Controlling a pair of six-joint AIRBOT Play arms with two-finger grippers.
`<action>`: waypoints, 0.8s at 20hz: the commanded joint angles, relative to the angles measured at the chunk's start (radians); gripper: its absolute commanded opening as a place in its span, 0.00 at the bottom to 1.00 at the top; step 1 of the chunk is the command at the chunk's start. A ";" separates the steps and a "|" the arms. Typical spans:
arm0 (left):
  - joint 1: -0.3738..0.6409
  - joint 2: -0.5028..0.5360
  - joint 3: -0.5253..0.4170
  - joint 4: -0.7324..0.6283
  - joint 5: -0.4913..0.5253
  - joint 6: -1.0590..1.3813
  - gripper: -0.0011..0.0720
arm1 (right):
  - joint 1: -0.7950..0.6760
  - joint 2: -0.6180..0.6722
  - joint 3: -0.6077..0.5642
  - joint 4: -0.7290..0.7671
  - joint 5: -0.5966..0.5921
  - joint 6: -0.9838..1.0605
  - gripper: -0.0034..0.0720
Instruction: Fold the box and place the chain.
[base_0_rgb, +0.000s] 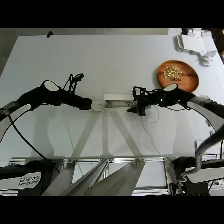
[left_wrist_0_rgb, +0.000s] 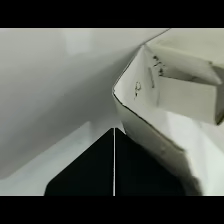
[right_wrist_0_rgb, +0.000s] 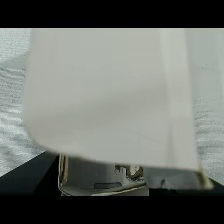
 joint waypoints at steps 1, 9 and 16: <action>-0.020 -0.003 0.000 -0.087 0.006 0.037 0.02 | 0.000 0.000 0.000 0.000 0.000 0.000 0.60; -0.022 -0.001 0.000 -0.215 -0.039 0.202 0.03 | 0.000 0.000 0.000 0.000 0.000 0.000 0.60; -0.020 0.008 0.000 -0.200 -0.066 0.203 0.40 | 0.000 0.000 0.000 0.000 0.000 0.000 0.60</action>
